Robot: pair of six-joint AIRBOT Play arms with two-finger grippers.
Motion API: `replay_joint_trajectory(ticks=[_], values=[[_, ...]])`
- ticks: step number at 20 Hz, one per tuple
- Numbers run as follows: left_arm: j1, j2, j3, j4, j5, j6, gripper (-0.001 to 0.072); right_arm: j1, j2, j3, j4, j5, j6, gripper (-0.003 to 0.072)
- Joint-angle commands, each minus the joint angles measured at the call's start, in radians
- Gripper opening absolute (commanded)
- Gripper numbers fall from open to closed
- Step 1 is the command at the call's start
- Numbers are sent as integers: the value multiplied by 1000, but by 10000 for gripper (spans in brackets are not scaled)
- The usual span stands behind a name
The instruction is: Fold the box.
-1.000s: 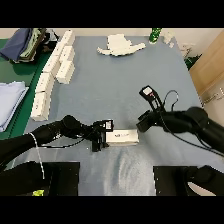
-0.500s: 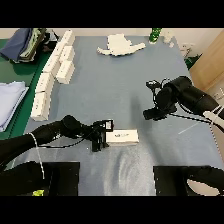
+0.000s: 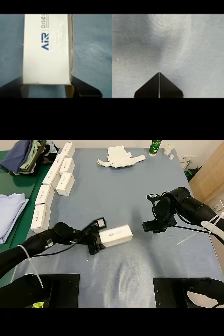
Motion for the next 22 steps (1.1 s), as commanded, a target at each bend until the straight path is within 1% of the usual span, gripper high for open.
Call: replay_joint_trajectory(ticks=[1,3,5,6,8,11,14,20,22], values=[[202,101,4,177,36,-279,458,0,-1,1,2,-3,3,5],[367,131,4,288,53,-468,458,0,-1,1,2,-3,3,5],[511,129,4,363,52,-577,459,0,-1,1,2,-3,3,5],[567,123,4,367,67,-597,459,0,-1,1,2,-3,3,5],[636,97,11,366,102,-627,459,0,-1,1,2,-3,3,6],[674,25,48,366,169,-656,459,0,-1,1,2,-3,3,5],[673,-87,141,365,215,-696,458,0,-1,1,2,-3,3,5],[671,-385,441,364,212,-752,458,0,-1,1,2,-3,3,5],[667,-468,538,362,182,-759,458,0,-1,1,2,-3,3,5]])
